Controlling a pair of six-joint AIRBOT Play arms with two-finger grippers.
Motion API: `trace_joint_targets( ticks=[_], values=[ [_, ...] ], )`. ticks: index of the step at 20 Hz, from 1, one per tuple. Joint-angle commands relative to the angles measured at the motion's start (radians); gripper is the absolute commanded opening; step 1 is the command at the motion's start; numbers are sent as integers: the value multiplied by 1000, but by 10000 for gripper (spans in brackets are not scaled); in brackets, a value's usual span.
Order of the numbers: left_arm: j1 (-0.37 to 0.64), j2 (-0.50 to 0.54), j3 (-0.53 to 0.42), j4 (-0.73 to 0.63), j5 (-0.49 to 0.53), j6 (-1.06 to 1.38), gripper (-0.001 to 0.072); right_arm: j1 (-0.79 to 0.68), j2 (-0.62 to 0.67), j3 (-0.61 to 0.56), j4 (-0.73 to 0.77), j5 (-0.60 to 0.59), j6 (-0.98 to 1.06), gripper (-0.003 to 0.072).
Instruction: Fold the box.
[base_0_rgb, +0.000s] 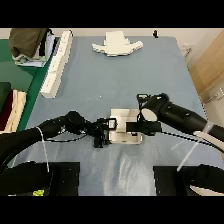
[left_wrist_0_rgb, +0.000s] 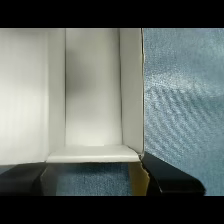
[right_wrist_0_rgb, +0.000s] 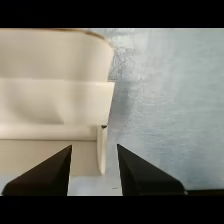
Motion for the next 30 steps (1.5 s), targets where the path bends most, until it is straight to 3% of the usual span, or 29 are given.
trace_joint_targets(
  ticks=[1, 3, 5, 8, 11, 14, 16, 19, 23, 25, 30],
  values=[
    [0, 0, 1, 0, 0, 0, 523, -2, 87, 37, 23, 35, -13, 410],
    [0, 0, 1, 0, 0, 0, 522, -45, 142, 38, -11, 39, -21, 117],
    [0, 0, 1, 0, 0, 0, 522, -183, 145, 37, 1, 37, -101, 9],
    [0, 0, 1, 0, 0, 0, 522, -453, 53, 37, 184, -24, -352, 9],
    [0, 0, 1, 0, 0, 0, 522, -691, -103, 39, 579, -97, -680, 9],
    [0, 0, 1, 0, 0, 0, 522, -811, -264, 40, 966, -74, -956, 9],
    [0, 0, 1, 0, 0, 0, 522, -817, -356, 66, 1099, -10, -1059, 9],
    [0, 0, 1, 0, 0, 0, 522, -763, -431, 123, 1117, 85, -1112, 8],
    [0, 0, 1, 0, 0, 0, 522, -681, -420, 132, 1107, 201, -1202, 8],
    [0, 0, 1, 0, 0, 0, 522, -636, -391, 132, 1078, 253, -1246, 3],
    [0, 0, 1, 0, 0, 0, 522, -510, -223, 108, 943, 235, -1255, 3]
  ],
)
